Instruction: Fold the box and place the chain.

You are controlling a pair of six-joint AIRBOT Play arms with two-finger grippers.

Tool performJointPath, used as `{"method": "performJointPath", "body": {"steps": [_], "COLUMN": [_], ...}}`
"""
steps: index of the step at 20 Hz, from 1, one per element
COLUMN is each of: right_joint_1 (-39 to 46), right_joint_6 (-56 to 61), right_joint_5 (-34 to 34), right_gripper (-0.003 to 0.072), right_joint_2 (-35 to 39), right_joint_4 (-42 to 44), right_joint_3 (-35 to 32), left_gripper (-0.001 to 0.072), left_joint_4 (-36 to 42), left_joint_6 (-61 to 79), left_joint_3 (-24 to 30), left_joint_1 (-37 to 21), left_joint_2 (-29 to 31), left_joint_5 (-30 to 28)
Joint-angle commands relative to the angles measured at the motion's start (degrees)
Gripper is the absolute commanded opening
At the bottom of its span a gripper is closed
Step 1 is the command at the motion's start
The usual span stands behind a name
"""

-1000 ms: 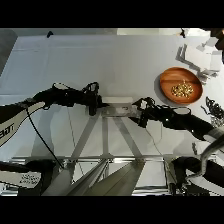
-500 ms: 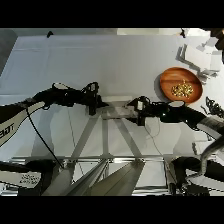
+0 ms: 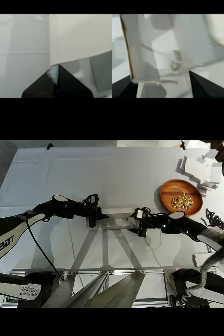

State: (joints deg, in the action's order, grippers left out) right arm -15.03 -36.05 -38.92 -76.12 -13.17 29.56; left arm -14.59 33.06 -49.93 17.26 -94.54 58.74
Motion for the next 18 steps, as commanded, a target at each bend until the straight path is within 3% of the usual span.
{"method": "performJointPath", "body": {"steps": [1, 7, 18], "right_joint_1": [1.18, 1.18, 2.99], "right_joint_6": [2.78, -9.88, -10.49], "right_joint_5": [0.79, -3.61, -9.53], "right_gripper": [0.0676, 0.0676, 0.0661], "right_joint_2": [0.63, 0.59, -4.28], "right_joint_4": [-1.49, 0.31, -2.73], "right_joint_3": [0.33, 0.68, 5.42], "left_gripper": [0.0009, 0.0009, 0.0009], "left_joint_4": [-0.02, -0.02, -0.02], "left_joint_6": [-0.02, 0.00, 0.00], "left_joint_3": [-0.07, -0.07, -0.07], "left_joint_1": [-0.02, -0.02, -0.02], "left_joint_2": [-0.02, -0.02, -0.02], "left_joint_5": [-0.22, -0.22, -0.22]}}
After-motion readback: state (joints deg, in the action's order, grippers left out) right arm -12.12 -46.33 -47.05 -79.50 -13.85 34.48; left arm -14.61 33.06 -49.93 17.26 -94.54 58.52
